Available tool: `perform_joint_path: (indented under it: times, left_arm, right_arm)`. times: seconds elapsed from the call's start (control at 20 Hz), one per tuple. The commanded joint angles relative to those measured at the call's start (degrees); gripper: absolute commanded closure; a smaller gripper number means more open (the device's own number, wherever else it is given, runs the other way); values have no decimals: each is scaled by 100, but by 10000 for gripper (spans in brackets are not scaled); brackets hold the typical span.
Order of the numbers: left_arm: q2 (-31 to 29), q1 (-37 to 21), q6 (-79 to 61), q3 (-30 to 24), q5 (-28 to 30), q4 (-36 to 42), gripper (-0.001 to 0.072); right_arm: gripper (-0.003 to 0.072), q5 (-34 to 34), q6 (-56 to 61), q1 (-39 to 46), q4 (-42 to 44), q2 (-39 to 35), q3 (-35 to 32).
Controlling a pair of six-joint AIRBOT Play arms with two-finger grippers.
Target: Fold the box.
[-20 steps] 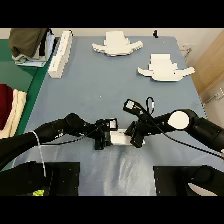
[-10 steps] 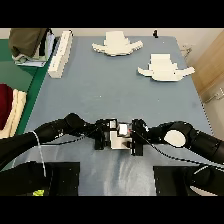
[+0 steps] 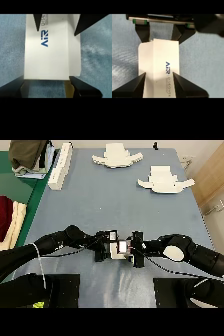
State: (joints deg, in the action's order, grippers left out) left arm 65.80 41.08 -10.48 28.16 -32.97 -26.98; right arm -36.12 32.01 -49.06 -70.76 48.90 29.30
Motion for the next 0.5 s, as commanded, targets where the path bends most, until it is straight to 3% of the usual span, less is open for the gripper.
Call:
perform_joint_path:
  times: [0.0, 0.45]
  left_arm:
    - [-2, 2, -2, -2, -11, -4, 280]
    - [-2, 2, -2, -2, -11, -4, 280]
  right_arm:
    - [168, 153, -15, 2, -409, 39, -4]
    - [169, 396, -15, 2, -540, -431, -2]
